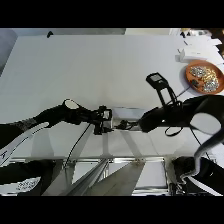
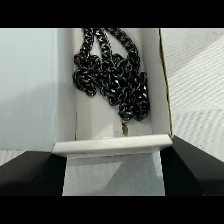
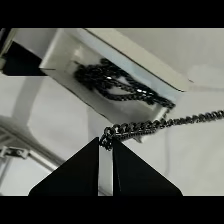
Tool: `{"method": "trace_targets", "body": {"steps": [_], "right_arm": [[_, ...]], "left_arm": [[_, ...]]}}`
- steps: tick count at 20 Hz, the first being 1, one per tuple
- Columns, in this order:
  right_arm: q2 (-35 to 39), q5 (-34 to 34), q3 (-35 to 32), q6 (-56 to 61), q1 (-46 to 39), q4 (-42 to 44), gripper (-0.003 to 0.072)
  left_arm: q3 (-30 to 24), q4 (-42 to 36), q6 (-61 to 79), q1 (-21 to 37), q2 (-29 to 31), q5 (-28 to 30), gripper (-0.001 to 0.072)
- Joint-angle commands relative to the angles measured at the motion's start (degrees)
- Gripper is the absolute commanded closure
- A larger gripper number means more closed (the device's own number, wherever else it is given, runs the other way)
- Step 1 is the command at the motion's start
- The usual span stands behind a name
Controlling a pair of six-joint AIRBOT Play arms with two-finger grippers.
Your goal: Fold the box and place the chain.
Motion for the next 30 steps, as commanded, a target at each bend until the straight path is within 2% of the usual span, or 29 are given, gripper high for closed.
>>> {"method": "trace_targets", "body": {"steps": [1, 3, 6, 14, 20, 21, 23, 26, 27, 30], "right_arm": [[0.83, -8.33, 0.07, 2.91, 7.26, 2.73, 0.067], [0.81, -13.03, 0.07, 4.13, 10.27, 1.55, 0.0669], [-0.42, -16.52, 0.04, 6.97, 11.26, -1.42, 0.0669], [-12.31, -18.73, -0.17, 7.21, 11.26, -3.48, 0.0669], [-19.93, -19.12, -0.2, 13.42, 11.26, -6.93, 0.0667], [-19.93, -19.12, -0.17, 13.44, 11.26, -6.91, 0.0644], [-19.56, -18.49, -0.11, 13.38, 11.19, -6.88, 0.0447], [-16.13, -15.76, 0.04, 13.33, 11.19, -6.86, 0.0458], [-13.92, -13.81, 0.39, 13.33, 10.84, -7.04, 0.0516], [-6.58, -7.87, 1.03, 12.87, 5.53, -8.39, 0.0518]], "left_arm": [[0.0, 0.0, 0.02, 0.07, 0.04, 0.0, 0.0569], [0.0, 0.0, 0.02, 0.07, 0.04, 0.0, 0.0569], [0.0, 0.0, 0.02, 0.07, 0.04, 0.0, 0.0569], [0.0, 0.0, 0.02, 0.07, 0.04, 0.0, 0.0569], [0.0, -0.02, 0.02, 0.07, 0.04, 0.0, 0.0569], [0.0, 0.0, 0.02, 0.07, 0.04, 0.0, 0.0569], [0.0, 0.0, 0.02, 0.07, 0.04, 0.02, 0.0569], [0.0, 0.0, 0.02, 0.07, 0.04, 0.0, 0.0569], [0.0, 0.0, 0.02, 0.07, 0.04, -0.02, 0.0569], [0.0, 0.0, 0.02, 0.07, 0.04, 0.02, 0.0569]]}}
